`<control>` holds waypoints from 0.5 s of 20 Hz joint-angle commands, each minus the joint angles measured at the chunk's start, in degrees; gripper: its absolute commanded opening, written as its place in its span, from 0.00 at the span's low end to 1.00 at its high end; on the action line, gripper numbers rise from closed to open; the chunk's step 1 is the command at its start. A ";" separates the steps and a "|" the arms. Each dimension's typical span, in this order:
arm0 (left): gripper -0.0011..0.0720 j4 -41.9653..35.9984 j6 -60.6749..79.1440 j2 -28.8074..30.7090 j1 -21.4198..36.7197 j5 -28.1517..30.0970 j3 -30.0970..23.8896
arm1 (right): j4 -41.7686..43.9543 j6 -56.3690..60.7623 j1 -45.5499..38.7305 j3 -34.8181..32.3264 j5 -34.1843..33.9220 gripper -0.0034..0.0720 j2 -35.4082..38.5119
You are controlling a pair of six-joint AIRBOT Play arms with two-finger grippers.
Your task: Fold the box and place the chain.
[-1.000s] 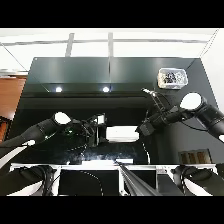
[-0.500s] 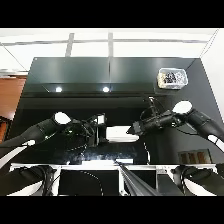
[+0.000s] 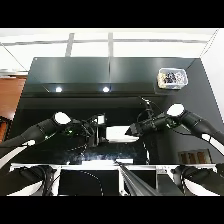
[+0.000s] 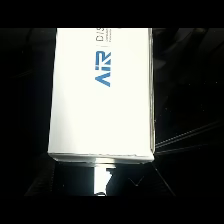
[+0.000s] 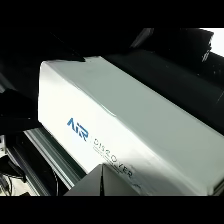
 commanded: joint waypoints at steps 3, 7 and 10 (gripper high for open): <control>0.42 -0.02 -0.02 -0.02 -0.02 -0.07 0.02 | -0.48 0.00 0.09 -0.04 -1.01 0.07 -0.15; 0.42 -0.31 -0.09 0.11 0.07 -0.11 0.04 | 3.30 -1.97 0.00 2.89 4.22 0.07 2.23; 0.47 -0.17 -0.48 0.52 0.07 0.09 0.04 | 0.02 -0.46 -4.31 7.87 9.29 0.07 7.28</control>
